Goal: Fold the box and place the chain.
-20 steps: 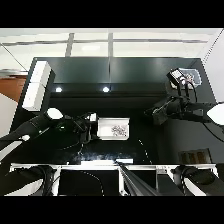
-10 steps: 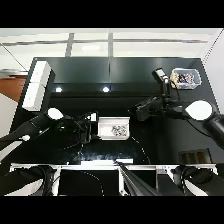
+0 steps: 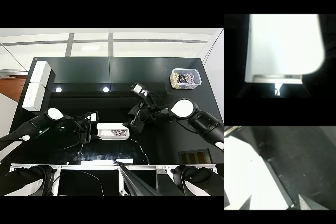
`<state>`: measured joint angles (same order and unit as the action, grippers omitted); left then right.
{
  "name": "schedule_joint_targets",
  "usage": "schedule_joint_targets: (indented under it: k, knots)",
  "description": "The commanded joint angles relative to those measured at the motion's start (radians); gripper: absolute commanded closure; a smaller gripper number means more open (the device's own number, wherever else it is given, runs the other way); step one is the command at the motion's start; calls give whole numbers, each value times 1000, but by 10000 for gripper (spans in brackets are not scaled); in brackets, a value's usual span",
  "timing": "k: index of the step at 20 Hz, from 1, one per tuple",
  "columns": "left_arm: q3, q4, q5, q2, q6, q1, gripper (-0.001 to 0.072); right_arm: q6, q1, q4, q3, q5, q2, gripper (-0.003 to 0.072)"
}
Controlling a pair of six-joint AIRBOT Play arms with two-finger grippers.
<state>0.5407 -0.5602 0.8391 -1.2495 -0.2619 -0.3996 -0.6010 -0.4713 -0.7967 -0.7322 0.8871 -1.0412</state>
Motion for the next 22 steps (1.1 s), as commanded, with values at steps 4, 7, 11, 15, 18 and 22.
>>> schedule_joint_targets:
  k: [4,7,11,15,18,22]
  knots:
    - [0,0,2,-1,0,0,236,299,-21,-53,-82,185,-5,-16]
    - [0,0,2,-1,0,0,236,299,-39,-53,-68,161,-8,-16]
    - [0,-1,2,-1,0,0,236,299,-82,-52,5,18,-11,-16]
    - [0,-1,2,-1,0,0,236,302,-103,-61,10,-14,-24,-16]
    - [0,-1,2,-1,0,0,236,301,-111,-60,10,-12,-40,-16]
    - [0,-1,2,-1,0,0,236,291,-123,-48,10,-7,-43,-16]
